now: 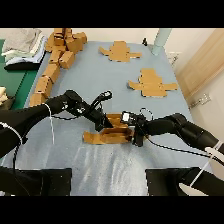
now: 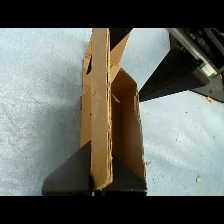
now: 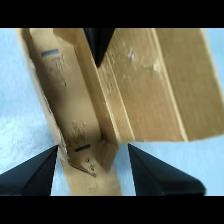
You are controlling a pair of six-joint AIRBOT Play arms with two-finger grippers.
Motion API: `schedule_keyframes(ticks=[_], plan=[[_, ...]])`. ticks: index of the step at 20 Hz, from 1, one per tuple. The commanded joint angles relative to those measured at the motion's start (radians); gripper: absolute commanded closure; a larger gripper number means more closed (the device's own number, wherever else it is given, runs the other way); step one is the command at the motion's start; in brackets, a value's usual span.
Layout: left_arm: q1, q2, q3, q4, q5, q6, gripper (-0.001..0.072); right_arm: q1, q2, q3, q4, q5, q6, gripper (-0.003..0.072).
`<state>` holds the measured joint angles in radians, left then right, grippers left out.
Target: Fold the box.
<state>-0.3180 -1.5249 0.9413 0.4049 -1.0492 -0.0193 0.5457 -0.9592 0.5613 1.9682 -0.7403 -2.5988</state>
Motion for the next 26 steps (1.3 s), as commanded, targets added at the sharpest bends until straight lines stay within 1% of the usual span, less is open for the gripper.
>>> schedule_keyframes(ticks=[1,5,11,16,18,21,26], plan=[[0.0,0.0,0.001,0.0,0.0,0.0,0.0697,-0.037,-0.063,0.019,0.075,0.006,-0.116,-0.0032],[0.0,0.0,0.001,0.0,0.0,0.0,0.0696,-0.037,-0.107,0.026,0.09,0.0,-0.132,-0.0032],[0.0,0.0,0.001,0.0,0.0,0.0,0.0696,-0.037,-0.118,0.025,0.098,-0.017,-0.145,-0.0032],[0.0,0.0,0.001,0.0,0.0,0.0,0.0696,-0.037,-0.113,0.025,0.119,-0.099,-0.189,-0.0032],[0.0,0.0,0.001,0.0,0.0,0.001,0.0696,-0.037,-0.114,0.022,0.121,-0.094,-0.208,-0.0032],[0.0,0.0,0.001,0.0,0.0,0.0,0.0696,-0.037,-0.133,0.014,0.122,-0.015,-0.231,-0.0031],[0.0,0.0,0.001,0.0,0.0,0.0,0.0697,-0.037,-0.157,0.015,0.162,-0.011,-0.345,-0.0031]])
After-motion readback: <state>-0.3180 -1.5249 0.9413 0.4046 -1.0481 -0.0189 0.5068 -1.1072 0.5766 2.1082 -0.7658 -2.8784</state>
